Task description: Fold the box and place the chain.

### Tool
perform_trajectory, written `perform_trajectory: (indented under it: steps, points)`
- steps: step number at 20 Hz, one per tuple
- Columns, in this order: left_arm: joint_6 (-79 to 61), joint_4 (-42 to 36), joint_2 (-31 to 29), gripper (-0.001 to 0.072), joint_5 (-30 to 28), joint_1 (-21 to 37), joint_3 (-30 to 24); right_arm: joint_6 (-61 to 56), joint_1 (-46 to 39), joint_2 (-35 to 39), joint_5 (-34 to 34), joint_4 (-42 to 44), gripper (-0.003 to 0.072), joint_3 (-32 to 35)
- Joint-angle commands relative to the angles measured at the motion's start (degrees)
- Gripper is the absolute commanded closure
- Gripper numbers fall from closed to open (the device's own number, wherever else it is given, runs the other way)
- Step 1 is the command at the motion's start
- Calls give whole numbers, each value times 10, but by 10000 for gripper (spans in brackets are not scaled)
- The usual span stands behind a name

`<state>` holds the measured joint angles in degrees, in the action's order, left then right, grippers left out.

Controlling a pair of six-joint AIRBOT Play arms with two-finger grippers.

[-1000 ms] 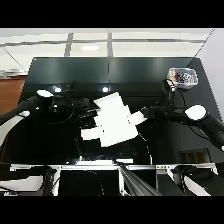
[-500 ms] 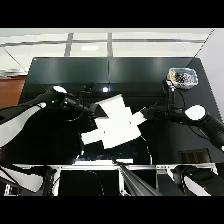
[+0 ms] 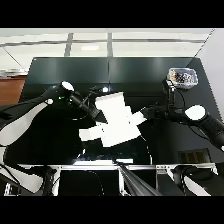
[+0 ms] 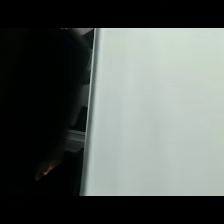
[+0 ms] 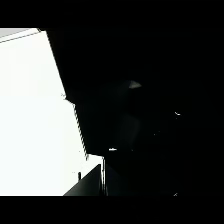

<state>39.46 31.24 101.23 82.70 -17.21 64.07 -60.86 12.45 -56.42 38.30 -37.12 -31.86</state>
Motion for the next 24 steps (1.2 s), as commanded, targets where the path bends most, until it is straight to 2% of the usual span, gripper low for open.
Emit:
perform_trajectory:
  steps: [1,6,9,10,11,18,19,20,21,22,23,24]
  points:
    - [0,11,1,491,-5,-2,11,0,1,0,0,0,669,0]
    - [11,-2,1,491,-19,11,11,0,1,0,0,0,669,0]
    - [16,-66,1,492,-20,21,11,0,1,0,0,0,668,0]
    - [12,-71,1,503,-23,19,11,0,1,0,0,0,668,0]
    - [10,-67,1,599,-23,18,11,0,1,0,-2,0,668,0]
    - [10,-16,1,607,3,14,11,0,1,0,-2,0,668,0]
    - [10,-10,1,684,3,14,11,0,1,0,-2,0,667,0]
    - [10,-5,1,686,3,14,11,0,1,0,-5,0,613,0]
    - [9,-3,1,687,3,14,11,0,1,0,-12,0,336,0]
    - [9,-3,0,687,3,14,11,0,-3,2,-12,-5,17,-3]
    - [10,-3,-4,688,3,14,11,0,-15,6,5,-35,-14,-17]
    - [10,-2,-12,689,3,13,11,0,-33,14,33,-73,-13,-40]
